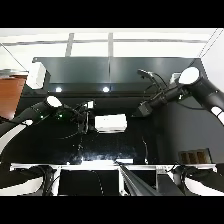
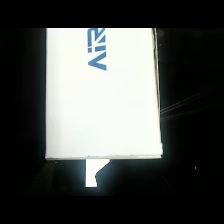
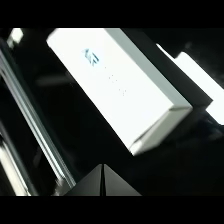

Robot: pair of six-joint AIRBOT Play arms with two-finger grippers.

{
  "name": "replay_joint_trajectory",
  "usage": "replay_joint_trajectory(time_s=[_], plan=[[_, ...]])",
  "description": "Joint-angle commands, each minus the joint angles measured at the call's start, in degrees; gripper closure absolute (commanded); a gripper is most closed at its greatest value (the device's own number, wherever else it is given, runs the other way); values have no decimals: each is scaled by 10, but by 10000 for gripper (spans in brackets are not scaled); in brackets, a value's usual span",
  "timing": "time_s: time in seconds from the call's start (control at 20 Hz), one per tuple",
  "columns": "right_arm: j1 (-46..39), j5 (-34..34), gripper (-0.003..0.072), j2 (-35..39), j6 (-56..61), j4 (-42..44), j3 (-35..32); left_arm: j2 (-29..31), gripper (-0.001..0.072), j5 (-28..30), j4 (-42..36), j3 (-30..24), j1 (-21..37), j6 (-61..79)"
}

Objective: Fold the box and place the chain.

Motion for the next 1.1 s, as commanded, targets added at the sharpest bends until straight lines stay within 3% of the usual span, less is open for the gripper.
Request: replay_joint_trajectory(time_s=[0.0,0.2,1.05], plan=[[15,-108,668,7,12,134,-86,0,311,-1,0,0,0,-1],[83,-159,668,-27,43,125,-92,0,311,-1,0,0,0,-1],[90,-174,668,-67,102,66,-108,-1,311,-1,-1,0,0,-2]])
